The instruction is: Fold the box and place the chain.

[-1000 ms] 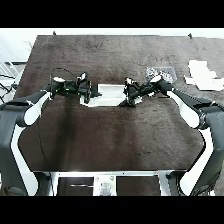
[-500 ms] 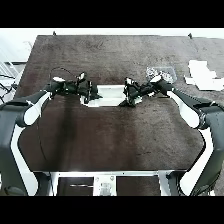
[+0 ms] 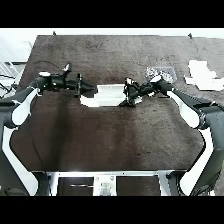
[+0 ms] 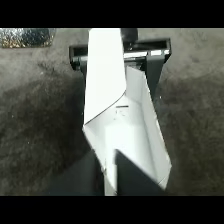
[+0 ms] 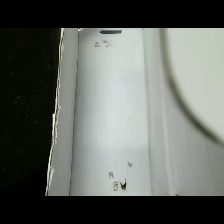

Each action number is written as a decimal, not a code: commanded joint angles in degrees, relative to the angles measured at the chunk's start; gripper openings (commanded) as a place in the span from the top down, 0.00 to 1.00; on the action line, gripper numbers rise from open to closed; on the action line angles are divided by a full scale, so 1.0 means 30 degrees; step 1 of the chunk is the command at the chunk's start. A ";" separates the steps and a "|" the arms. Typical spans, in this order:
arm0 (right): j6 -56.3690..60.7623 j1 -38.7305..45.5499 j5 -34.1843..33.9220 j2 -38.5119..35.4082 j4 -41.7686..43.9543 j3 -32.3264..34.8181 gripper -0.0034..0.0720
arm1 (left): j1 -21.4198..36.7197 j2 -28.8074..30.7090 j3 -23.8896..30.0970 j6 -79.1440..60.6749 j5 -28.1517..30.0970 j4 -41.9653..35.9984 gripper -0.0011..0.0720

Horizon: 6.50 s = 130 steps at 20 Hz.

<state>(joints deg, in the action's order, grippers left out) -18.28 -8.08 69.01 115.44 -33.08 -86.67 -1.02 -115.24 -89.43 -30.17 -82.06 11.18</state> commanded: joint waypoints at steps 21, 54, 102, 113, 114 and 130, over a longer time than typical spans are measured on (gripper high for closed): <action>-0.0007 -0.0015 0.0015 0.0007 0.0015 -0.0015 0.18 | -0.4408 0.4765 0.4044 0.4058 1.0222 0.1960 0.97; 0.0000 -0.0007 0.0015 0.0007 0.0015 0.0000 0.18 | -0.2827 0.4677 0.0867 0.8641 0.4860 1.1723 0.01; -0.0007 -0.0007 0.0015 0.0007 0.0015 0.0000 0.18 | -0.4532 0.2033 0.1129 0.7672 0.7475 0.8939 0.51; -0.0007 -0.0015 0.0015 0.0007 0.0015 0.0007 0.18 | -0.4495 0.2040 0.1122 0.7774 0.7257 0.8976 0.36; -0.0007 -0.0007 0.0015 0.0007 0.0015 0.0000 0.18 | -0.4386 0.2040 0.1122 0.8291 0.7067 0.9151 0.48; -0.0007 -0.0015 0.0015 0.0007 0.0015 0.0007 0.18 | -0.2557 0.6149 0.2113 1.6961 0.6419 1.0287 0.97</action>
<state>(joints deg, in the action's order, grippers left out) -18.33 -8.08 69.06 115.44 -33.04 -86.67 -8.73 -102.24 -85.60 11.38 -67.79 41.65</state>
